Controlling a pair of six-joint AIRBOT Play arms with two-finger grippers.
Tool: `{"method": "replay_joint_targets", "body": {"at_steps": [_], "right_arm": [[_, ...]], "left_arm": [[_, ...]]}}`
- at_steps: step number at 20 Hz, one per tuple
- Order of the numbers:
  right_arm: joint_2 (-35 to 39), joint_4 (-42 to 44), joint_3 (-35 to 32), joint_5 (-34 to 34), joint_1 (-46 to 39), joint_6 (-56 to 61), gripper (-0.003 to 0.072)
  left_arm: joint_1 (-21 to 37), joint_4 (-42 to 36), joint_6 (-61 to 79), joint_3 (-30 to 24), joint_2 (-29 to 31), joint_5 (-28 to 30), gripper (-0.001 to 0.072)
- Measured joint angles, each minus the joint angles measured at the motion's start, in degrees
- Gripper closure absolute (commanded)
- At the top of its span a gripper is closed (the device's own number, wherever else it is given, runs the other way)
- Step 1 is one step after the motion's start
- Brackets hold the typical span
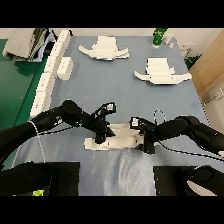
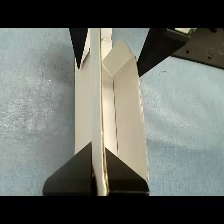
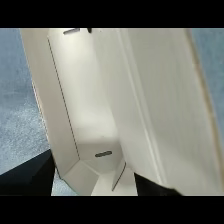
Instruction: Fold the box.
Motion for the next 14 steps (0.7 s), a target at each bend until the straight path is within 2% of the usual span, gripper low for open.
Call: {"method": "replay_joint_targets", "body": {"at_steps": [7, 14], "right_arm": [[-1.31, 6.32, -1.79, -0.85, -5.05, -12.28, -0.0028], [-2.56, 8.26, -3.3, -0.66, -5.92, -15.67, -0.0027]], "left_arm": [[0.0, 0.0, 0.0, 0.0, -0.04, 0.0, 0.0696], [0.0, 0.02, 0.0, 0.0, -0.04, -0.02, 0.0696]]}}
